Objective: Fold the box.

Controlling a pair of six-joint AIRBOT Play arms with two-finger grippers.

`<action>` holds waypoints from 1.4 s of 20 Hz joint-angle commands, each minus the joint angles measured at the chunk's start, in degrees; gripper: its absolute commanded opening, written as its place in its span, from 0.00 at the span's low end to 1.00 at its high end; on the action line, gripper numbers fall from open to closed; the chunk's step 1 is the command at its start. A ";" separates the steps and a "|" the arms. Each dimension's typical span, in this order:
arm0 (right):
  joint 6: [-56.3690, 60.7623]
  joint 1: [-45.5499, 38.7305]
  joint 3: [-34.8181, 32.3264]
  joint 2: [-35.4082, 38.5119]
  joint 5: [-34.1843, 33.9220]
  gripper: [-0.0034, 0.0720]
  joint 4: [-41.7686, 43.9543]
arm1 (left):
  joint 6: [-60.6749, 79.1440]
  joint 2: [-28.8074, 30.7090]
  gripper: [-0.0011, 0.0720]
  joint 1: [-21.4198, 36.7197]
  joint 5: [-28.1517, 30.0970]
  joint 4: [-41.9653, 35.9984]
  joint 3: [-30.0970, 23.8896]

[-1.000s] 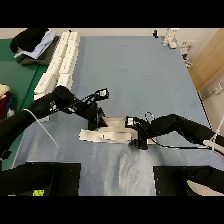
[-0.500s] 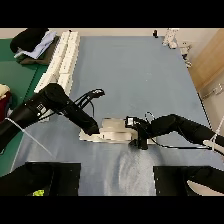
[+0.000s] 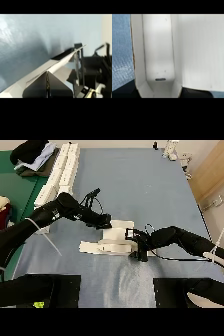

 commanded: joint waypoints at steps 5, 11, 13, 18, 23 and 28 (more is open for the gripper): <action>0.00 0.02 0.02 -0.04 0.07 0.74 0.00 | -6.67 -11.67 0.03 -2.97 1.16 0.44 0.42; 0.00 0.02 0.02 -0.04 0.07 0.74 0.00 | 1.05 -6.38 0.03 -0.66 1.64 0.70 2.03; 0.00 0.02 0.02 -0.04 0.04 0.74 0.00 | 5.95 -0.98 0.03 1.20 1.11 0.74 2.12; 0.00 0.02 0.02 -0.04 0.04 0.74 0.00 | 14.40 14.34 0.03 -0.92 -5.79 17.49 0.00; 0.00 0.02 0.02 -0.04 0.04 0.74 0.00 | 30.38 25.55 0.03 -4.20 -5.09 26.95 -8.00; 0.00 0.02 0.02 -0.04 0.04 0.74 0.00 | 57.37 27.76 0.97 5.11 -2.97 15.41 -16.02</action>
